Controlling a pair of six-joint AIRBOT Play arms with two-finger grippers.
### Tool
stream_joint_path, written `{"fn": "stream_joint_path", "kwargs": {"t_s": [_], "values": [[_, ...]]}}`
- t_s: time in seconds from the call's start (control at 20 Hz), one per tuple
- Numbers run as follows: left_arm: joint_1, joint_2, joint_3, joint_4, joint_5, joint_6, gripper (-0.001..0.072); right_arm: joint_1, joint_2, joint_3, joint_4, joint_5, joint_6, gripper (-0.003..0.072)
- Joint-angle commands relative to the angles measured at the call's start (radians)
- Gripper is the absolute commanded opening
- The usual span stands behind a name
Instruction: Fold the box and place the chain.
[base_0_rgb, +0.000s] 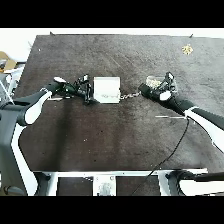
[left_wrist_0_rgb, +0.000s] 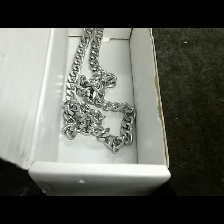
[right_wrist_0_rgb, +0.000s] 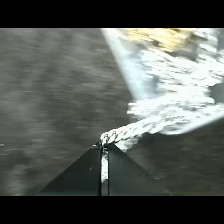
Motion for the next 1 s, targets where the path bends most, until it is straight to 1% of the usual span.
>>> {"fn": "stream_joint_path", "kwargs": {"t_s": [0.0, 0.2, 0.35, 0.45, 0.6, 0.75, 0.95], "values": [[0.0, 0.0, 0.0, 0.0, 0.0, 0.0, 0.0164, 0.047, 0.116, 0.001, -0.053, 0.0, 0.0, 0.0002], [0.0, 0.0, 0.0, 0.0, 0.0, 0.0, 0.0164, 0.118, 0.294, 0.002, -0.079, -0.006, -0.014, 0.0002], [0.0, 0.0, 0.0, 0.0, 0.0, 0.0, 0.0164, 0.203, 0.411, 0.007, -0.09, -0.093, -0.048, 0.0002], [0.0, 0.0, 0.0, 0.0, 0.0, 0.0, 0.0164, 0.258, 0.447, 0.047, -0.128, -0.135, -0.056, 0.0002], [0.0, 0.0, 0.0, 0.0, 0.001, 0.0, 0.0164, 0.325, 0.431, 0.148, -0.193, -0.135, -0.056, 0.0001], [0.0, 0.0, 0.0, 0.0, 0.0, 0.0, 0.0164, 0.381, 0.382, 0.222, -0.211, -0.134, -0.056, 0.0001], [0.0, 0.0, 0.0, 0.0, 0.0, 0.0, 0.0164, 0.428, 0.283, 0.248, -0.224, -0.111, -0.04, 0.0001]]}}
